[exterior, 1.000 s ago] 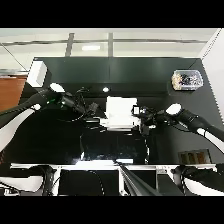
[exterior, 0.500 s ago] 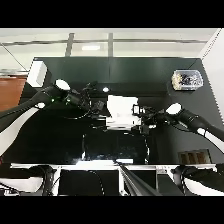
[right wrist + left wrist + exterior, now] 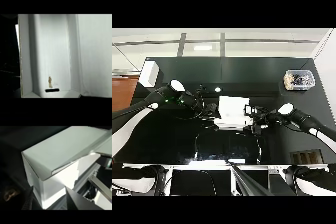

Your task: Fold the box and place the chain.

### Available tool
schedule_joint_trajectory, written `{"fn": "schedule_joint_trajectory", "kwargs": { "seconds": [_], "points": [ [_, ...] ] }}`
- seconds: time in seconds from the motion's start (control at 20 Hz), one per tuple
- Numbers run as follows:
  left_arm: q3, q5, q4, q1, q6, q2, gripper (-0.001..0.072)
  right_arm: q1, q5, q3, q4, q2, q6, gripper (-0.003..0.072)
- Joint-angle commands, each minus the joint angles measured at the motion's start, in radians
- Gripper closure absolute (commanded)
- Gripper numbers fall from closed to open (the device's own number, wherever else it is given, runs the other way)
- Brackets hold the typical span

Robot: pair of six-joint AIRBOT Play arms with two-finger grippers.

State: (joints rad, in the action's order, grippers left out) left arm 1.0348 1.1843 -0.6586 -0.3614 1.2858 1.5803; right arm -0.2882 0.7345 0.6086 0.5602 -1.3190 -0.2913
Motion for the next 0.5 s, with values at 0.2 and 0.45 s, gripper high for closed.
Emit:
{"fn": "schedule_joint_trajectory", "kwargs": {
  "seconds": [0.2,0.45],
  "points": [
    [0.087,-0.080,-0.294,-0.115,0.233,0.000,0.0250,-0.001,0.000,0.000,0.000,-0.001,0.000,0.0283],
    [0.124,-0.104,-0.419,-0.197,0.377,0.000,0.0250,-0.001,-0.006,0.000,-0.002,-0.001,0.005,0.0283]
  ]
}}
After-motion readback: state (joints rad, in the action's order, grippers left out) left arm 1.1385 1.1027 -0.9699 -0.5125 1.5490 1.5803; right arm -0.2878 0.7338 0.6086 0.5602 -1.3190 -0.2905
